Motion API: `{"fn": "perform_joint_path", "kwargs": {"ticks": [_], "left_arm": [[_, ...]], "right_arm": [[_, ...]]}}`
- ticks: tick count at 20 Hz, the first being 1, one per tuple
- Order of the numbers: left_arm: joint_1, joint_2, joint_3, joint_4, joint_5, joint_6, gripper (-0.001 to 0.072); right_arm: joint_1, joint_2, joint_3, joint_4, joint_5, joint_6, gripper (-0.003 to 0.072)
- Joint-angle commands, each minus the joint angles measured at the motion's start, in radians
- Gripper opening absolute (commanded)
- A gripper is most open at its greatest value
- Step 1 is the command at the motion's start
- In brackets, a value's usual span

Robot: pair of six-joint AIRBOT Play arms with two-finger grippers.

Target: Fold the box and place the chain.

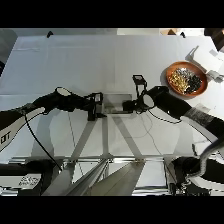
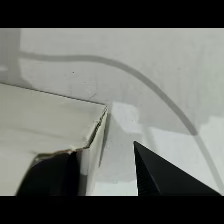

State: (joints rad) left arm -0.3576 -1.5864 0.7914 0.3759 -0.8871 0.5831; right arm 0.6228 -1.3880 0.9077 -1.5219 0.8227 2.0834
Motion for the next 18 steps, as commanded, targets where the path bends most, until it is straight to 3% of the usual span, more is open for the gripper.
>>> {"fn": "perform_joint_path", "kwargs": {"ticks": [1,4,13,16,18], "left_arm": [[0.001,0.000,0.000,0.000,0.000,-0.001,0.0213],[0.001,0.000,0.000,0.000,0.000,0.000,0.0213],[0.001,0.000,0.000,-0.001,0.000,0.000,0.0213],[0.001,0.000,0.000,-0.001,0.000,0.000,0.0213],[0.001,0.000,0.000,-0.001,0.000,0.000,0.0213]], "right_arm": [[0.039,-0.003,0.005,-0.095,0.014,0.131,0.0372],[0.074,-0.017,0.017,-0.200,0.041,0.230,0.0372],[0.113,-0.093,0.064,-0.205,0.019,0.387,0.0368],[0.114,-0.115,0.073,-0.205,0.013,0.408,0.0286],[0.114,-0.125,0.073,-0.205,0.011,0.407,0.0141]]}}
